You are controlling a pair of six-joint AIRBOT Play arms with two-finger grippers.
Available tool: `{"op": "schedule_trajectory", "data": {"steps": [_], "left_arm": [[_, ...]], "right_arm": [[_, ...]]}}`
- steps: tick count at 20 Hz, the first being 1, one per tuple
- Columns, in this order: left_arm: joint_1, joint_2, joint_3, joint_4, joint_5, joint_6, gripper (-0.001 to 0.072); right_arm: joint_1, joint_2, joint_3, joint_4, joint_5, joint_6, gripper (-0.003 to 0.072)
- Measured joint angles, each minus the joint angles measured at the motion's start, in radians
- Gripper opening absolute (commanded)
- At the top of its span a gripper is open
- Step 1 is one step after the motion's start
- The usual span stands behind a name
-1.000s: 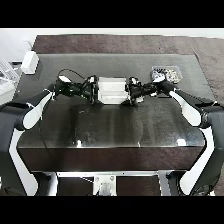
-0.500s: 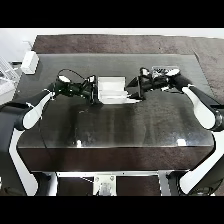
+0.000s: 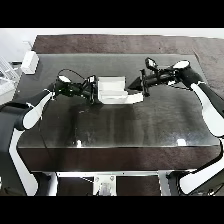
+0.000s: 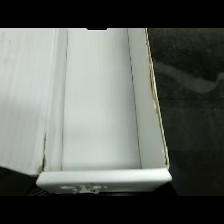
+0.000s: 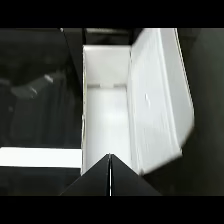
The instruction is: Fold the box and place the chain.
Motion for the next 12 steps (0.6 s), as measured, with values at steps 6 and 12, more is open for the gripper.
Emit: {"op": "schedule_trajectory", "data": {"steps": [6,12], "left_arm": [[0.0,0.0,0.0,0.0,0.0,0.0,0.0408],[0.0,0.0,0.0,0.0,0.001,0.0,0.0408]], "right_arm": [[0.078,-0.012,0.0,0.012,-0.244,0.031,0.0009],[0.093,-0.077,0.001,0.016,-0.412,0.079,0.001]]}}
